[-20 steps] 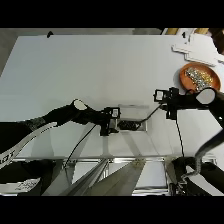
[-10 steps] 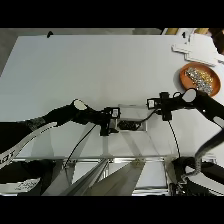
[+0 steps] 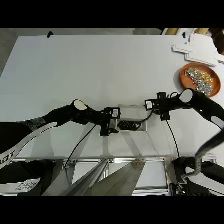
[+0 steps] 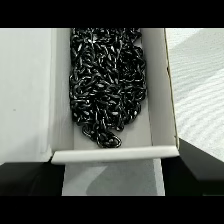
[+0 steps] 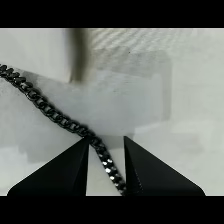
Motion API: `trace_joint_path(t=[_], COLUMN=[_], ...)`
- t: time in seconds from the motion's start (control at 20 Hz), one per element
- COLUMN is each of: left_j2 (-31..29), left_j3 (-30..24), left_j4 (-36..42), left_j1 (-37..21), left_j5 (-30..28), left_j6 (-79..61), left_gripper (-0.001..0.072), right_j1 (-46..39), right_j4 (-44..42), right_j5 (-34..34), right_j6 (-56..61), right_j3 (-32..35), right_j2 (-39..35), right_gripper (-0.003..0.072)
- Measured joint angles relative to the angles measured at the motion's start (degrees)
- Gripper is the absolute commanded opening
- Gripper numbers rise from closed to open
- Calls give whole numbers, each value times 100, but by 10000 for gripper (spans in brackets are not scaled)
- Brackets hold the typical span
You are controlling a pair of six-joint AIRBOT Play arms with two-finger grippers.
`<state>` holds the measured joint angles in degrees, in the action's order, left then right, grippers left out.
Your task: Fold the box and place the chain.
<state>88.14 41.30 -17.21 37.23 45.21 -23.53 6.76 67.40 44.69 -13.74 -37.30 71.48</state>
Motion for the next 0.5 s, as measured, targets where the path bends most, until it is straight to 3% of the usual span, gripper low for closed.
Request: trace_joint_path(t=[0.5], left_j2=[0], left_j3=[0], left_j4=[0], left_j1=[0], left_j5=[2], left_j6=[2], left_gripper=[170], right_j1=[-2], right_j4=[-7], right_j5=[214], right_j6=[-4], right_j3=[-4], right_j2=[-363], right_gripper=[219])
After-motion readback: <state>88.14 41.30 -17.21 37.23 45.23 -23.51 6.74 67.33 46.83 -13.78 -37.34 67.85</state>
